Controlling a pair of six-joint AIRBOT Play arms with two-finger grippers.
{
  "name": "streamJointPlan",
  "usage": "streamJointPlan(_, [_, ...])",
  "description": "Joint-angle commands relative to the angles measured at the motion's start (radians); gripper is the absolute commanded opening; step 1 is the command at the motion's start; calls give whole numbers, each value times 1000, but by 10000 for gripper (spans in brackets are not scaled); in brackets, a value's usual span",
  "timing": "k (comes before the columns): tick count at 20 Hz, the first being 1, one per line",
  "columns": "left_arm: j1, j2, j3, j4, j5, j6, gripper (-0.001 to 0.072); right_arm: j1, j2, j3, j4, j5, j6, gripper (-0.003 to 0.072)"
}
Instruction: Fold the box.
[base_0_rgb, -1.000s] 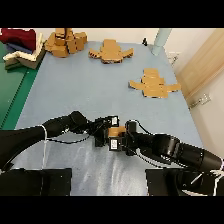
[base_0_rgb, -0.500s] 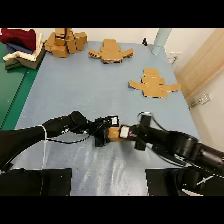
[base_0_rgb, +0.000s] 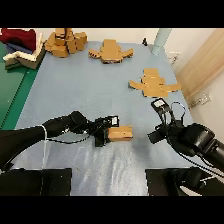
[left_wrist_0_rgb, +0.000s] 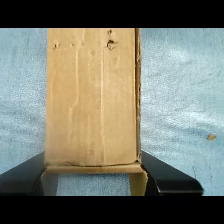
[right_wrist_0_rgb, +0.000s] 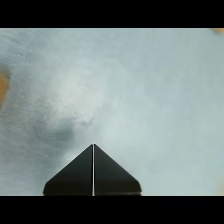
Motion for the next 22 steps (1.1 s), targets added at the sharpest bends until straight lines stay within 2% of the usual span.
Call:
streamJointPlan(1, [1, 0, 1, 0, 2, -1, 474, -28, -14, 1, 73, -37, 224, 5])
streamJointPlan(6, [9, 18, 14, 2, 3, -113, 474, -28, -38, 1, 72, -37, 354, 5])
streamJointPlan(9, [65, 58, 22, 0, 7, -144, 474, -28, -55, 1, 72, -30, 402, 5])
streamJointPlan(11, [143, 79, 22, 2, 44, -206, 474, -28, -66, 1, 71, -19, 423, 5])
streamJointPlan(15, [418, 77, 42, 11, 215, -363, 474, -28, -87, 1, 70, -10, 446, 5])
streamJointPlan(17, [581, 43, 106, 56, 218, -373, 474, -28, -102, 1, 68, -8, 446, 5])
streamJointPlan(19, [702, -30, 210, 141, 217, -459, 474, -28, -123, 1, 64, 3, 447, 5])
streamJointPlan(22, [835, -208, 452, 335, 137, -710, 474, -28, -157, 1, 64, 38, 483, 5])
